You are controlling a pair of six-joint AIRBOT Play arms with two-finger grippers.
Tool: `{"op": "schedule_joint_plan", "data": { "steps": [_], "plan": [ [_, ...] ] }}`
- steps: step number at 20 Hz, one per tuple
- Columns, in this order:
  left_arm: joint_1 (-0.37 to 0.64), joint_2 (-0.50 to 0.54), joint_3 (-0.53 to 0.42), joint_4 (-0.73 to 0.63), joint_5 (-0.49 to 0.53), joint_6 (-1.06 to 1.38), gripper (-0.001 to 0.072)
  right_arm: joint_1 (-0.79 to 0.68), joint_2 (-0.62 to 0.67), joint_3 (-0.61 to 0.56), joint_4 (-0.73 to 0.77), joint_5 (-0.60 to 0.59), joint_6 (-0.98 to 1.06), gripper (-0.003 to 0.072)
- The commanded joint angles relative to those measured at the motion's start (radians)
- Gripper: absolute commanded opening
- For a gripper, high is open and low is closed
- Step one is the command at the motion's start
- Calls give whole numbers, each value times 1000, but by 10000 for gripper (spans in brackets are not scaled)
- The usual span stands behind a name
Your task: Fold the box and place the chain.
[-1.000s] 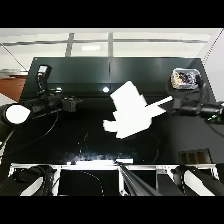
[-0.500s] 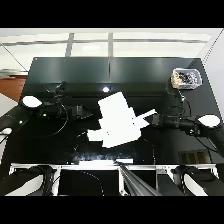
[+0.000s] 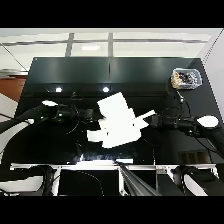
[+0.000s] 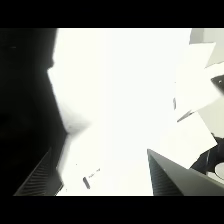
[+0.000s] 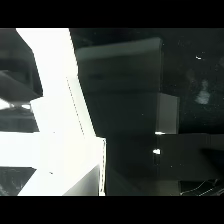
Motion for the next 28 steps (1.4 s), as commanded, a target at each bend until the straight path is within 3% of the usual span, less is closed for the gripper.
{"op": "schedule_joint_plan", "data": {
  "steps": [1,4,9,14,16,18,22,25,26,27,28],
  "plan": [
    [-47,-70,39,-31,-12,54,707,1,1,0,-1,12,1,35],
    [-47,-92,57,-14,-76,107,692,1,1,0,-4,23,1,35],
    [-47,-97,63,-21,-235,433,691,1,1,0,-6,31,1,35],
    [-47,-98,63,7,-228,460,668,1,1,0,-20,45,1,35],
    [-45,-98,63,29,-212,460,514,1,1,0,-34,50,1,35],
    [-42,-98,63,33,-200,460,495,1,1,0,-51,61,2,35],
    [-42,-98,64,33,-201,460,170,1,1,0,-68,66,2,35],
    [-42,-98,64,33,-202,460,32,1,1,0,-69,68,1,35],
    [-42,-98,64,34,-203,460,30,1,1,0,-76,74,1,36],
    [-42,-98,66,45,-209,466,29,0,1,2,-89,89,1,156],
    [-42,-97,75,71,-221,480,28,-5,1,12,-126,112,1,466]
  ]
}}
